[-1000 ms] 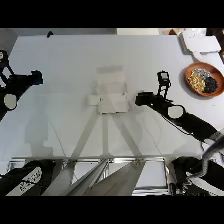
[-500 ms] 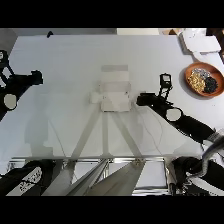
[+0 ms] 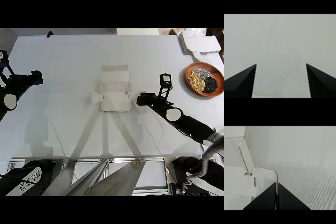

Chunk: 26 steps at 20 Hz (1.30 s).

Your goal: Fold the box and place the chain.

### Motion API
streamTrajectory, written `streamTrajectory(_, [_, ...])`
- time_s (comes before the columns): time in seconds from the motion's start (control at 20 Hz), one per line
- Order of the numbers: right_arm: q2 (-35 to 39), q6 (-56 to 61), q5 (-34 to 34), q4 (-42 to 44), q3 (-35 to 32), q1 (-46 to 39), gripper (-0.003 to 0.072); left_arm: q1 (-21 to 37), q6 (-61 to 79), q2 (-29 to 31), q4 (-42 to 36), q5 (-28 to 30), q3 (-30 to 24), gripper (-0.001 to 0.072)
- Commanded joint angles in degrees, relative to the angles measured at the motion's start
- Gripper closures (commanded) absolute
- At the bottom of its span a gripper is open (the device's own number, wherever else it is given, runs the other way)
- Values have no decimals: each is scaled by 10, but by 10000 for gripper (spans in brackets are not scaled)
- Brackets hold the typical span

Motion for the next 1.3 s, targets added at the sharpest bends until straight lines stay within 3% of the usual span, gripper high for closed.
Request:
streamTrajectory(0.0, [0, 0, 0, 0, 0, 1, 670, 0, 0, 0, 0, 0, 0, 12])
streamTrajectory(0.35, [0, 0, -1, 0, 0, 1, 670, 0, -7, 0, -5, -7, 0, 12])
streamTrajectory(0.55, [0, 0, 0, 0, 0, 1, 670, 0, -29, 0, -31, -61, 0, 17])
streamTrajectory(0.65, [0, 0, -1, 0, 0, 1, 670, -5, -21, 0, -40, -96, 0, 206])
streamTrajectory(0.75, [0, 0, -1, 0, 0, 1, 670, -28, 60, 0, -38, -121, 2, 210])
streamTrajectory(0.85, [0, 0, 0, 0, 0, 1, 670, -71, 150, -1, -39, -142, 13, 327])
streamTrajectory(0.95, [0, 0, 0, 0, 0, 1, 670, -116, 196, -20, -40, -198, 55, 322])
streamTrajectory(1.1, [0, 0, -1, 0, 0, 1, 670, -155, 275, -98, -68, -342, 162, 324])
streamTrajectory(1.25, [0, 0, 0, 0, 0, 1, 670, -160, 403, -190, -192, -482, 276, 333])
